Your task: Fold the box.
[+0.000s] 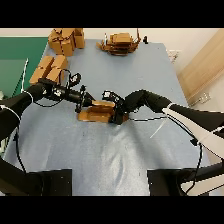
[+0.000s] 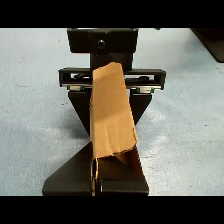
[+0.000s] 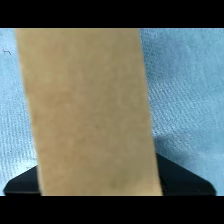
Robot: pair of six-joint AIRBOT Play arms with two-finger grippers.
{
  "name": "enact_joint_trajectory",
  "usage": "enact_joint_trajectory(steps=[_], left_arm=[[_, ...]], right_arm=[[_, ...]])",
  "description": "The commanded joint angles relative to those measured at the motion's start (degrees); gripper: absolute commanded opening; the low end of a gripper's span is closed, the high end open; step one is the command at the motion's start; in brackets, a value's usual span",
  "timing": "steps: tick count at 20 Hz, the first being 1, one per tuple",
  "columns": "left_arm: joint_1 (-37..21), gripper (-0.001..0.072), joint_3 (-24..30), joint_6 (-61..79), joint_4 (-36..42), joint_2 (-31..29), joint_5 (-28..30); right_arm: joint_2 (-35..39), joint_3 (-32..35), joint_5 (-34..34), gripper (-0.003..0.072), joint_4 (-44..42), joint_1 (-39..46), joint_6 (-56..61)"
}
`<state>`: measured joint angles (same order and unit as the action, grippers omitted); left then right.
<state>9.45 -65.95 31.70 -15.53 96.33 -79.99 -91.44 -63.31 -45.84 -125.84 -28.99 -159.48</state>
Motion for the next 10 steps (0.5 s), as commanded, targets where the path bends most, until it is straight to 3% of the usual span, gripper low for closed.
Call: enact_joint_trajectory(steps=[1,2,3,4,5,10], left_arm=[[0.0,0.0024,0.0,0.0,0.0,0.0,0.0],[0.0,0.0025,0.0,0.0,0.0,0.0,0.0],[-0.2,0.0124,0.0,0.0,0.1,0.0,0.1],[-0.5,0.0445,0.0,0.0,0.1,-0.1,0.4],[-1.0,0.0554,0.0,-1.6,0.5,-0.1,1.6],[-8.6,0.0551,-0.2,-4.4,-1.0,-3.3,1.6]], right_arm=[[0.0,0.0,0.3,0.0337,0.5,0.0,0.0],[0.0,0.0,0.3,0.0306,0.7,0.0,0.0],[0.0,0.0,0.3,0.0198,0.9,0.0,0.0],[0.0,0.0,0.3,0.0156,1.0,0.0,0.0],[0.0,0.0,0.3,0.0156,1.0,0.0,0.0],[0.0,0.0,0.3,0.0156,1.2,0.0,0.0]])
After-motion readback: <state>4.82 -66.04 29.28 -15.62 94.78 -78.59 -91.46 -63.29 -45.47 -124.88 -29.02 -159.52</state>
